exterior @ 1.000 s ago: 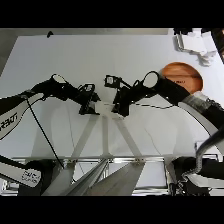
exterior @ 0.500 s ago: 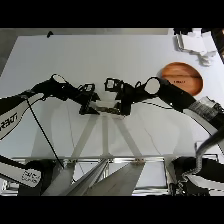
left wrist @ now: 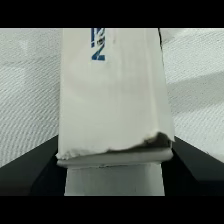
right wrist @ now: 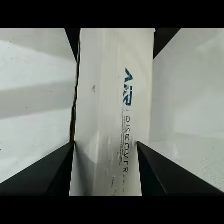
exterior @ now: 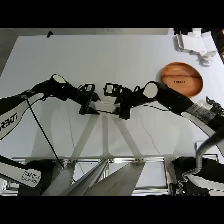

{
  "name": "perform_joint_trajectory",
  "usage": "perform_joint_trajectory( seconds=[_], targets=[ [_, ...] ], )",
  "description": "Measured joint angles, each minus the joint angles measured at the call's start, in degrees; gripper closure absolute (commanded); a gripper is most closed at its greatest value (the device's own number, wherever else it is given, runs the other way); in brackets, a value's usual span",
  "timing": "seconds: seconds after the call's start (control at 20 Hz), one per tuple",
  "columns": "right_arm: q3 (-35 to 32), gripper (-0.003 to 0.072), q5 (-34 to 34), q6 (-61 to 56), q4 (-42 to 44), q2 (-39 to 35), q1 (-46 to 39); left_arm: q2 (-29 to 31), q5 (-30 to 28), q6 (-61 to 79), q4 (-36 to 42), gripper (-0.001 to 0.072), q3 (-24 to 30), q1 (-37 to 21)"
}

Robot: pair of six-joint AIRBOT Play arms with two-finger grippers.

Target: Fold the box and place the chain.

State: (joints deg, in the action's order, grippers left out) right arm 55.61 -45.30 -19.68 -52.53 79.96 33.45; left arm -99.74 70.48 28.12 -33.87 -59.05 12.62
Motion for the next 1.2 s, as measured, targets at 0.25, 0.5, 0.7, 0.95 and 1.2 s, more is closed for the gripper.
perform_joint_trajectory(
  seconds=[0.25, 0.5, 0.7, 0.95, 1.2],
  targets=[
    [-2.3, 0.0244, 3.5, -0.4, 0.4, 0.2, 0.1, 0.0, 0.0, -0.1, 0.0, 0.0551, 0.0, 0.0],
    [-3.4, 0.009, 6.4, -3.3, 0.3, 0.1, 0.1, 0.0, 0.0, -0.2, 0.0, 0.0551, 0.0, 0.0],
    [-3.6, 0.0085, 5.1, -4.1, 0.0, -2.3, 0.1, 0.0, 0.0, 0.1, 0.0, 0.0551, 0.0, 0.0],
    [-3.7, 0.0116, 1.1, -4.3, 1.2, -6.5, 0.1, 0.0, 0.1, 0.0, 0.0, 0.0551, 0.0, 0.0],
    [-3.7, 0.0238, 0.6, -4.4, 4.5, -7.5, 0.1, 0.0, 0.1, -0.1, 0.0, 0.0551, 0.0, 0.0]
  ],
)
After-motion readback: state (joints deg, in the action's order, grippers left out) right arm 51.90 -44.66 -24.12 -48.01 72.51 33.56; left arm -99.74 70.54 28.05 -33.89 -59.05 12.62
